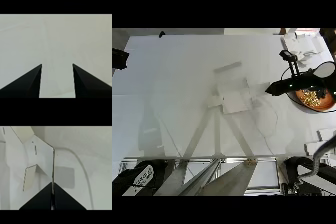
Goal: Fold the box and place the chain.
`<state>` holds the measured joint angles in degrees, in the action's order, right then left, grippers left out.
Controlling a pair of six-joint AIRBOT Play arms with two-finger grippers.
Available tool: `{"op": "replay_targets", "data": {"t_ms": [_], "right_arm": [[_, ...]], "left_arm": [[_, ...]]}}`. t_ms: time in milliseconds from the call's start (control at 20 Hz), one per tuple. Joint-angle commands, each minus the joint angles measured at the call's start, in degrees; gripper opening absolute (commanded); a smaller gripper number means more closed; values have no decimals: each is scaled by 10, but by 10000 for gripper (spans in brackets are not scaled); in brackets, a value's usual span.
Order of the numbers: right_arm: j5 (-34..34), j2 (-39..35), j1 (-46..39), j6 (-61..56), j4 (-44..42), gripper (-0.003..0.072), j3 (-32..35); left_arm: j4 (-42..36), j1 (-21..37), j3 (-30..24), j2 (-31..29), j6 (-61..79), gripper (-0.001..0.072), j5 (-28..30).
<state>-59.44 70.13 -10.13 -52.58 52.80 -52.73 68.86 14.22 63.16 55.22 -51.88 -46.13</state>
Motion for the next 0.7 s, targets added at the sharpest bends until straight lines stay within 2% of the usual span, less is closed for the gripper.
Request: {"op": "replay_targets", "data": {"t_ms": [0,150,250,650], "right_arm": [[114,-1,1,19,-72,7,74],[199,-1,1,68,-150,7,149],[228,-1,1,72,-158,7,181],[230,-1,1,77,-151,11,189]], "left_arm": [[0,0,0,0,0,418,0],[0,0,0,0,0,418,0],[0,0,0,0,0,418,0],[0,0,0,0,0,418,0]]}}
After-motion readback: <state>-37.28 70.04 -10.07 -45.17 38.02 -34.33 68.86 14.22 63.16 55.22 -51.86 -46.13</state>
